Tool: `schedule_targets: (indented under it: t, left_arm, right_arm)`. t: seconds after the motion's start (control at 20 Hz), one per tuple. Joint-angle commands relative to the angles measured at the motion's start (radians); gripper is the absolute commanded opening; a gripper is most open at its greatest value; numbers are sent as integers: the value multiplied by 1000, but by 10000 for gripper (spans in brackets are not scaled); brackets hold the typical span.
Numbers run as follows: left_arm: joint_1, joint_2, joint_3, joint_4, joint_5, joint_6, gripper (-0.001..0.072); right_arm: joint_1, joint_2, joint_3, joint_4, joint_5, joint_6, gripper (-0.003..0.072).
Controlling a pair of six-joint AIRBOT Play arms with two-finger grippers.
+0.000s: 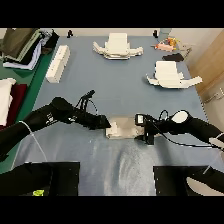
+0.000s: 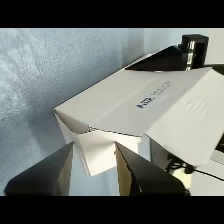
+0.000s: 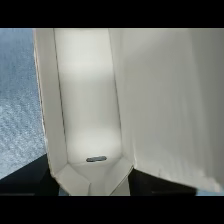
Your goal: Fold the box.
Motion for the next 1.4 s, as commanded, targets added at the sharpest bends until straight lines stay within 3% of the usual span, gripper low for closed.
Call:
schedule_targets:
  t: [0.0,0.1,0.3,0.6,1.15,1.35]
  left_arm:
    - [-91,-1,34,142,109,-138,433]
    - [-178,-3,71,296,159,-288,432]
    - [-277,-16,109,585,145,-605,432]
    - [-338,-67,167,666,137,-748,431]
    - [-410,-245,340,893,-21,-1038,392]
    - [-454,-290,407,1018,-135,-1141,393]
  right_arm:
    - [0,0,0,0,0,0,459]
    - [0,0,0,0,0,0,459]
    - [0,0,0,0,0,0,459]
    - [0,0,0,0,0,0,459]
    - [0,0,0,0,0,0,459]
    - [0,0,0,0,0,0,459]
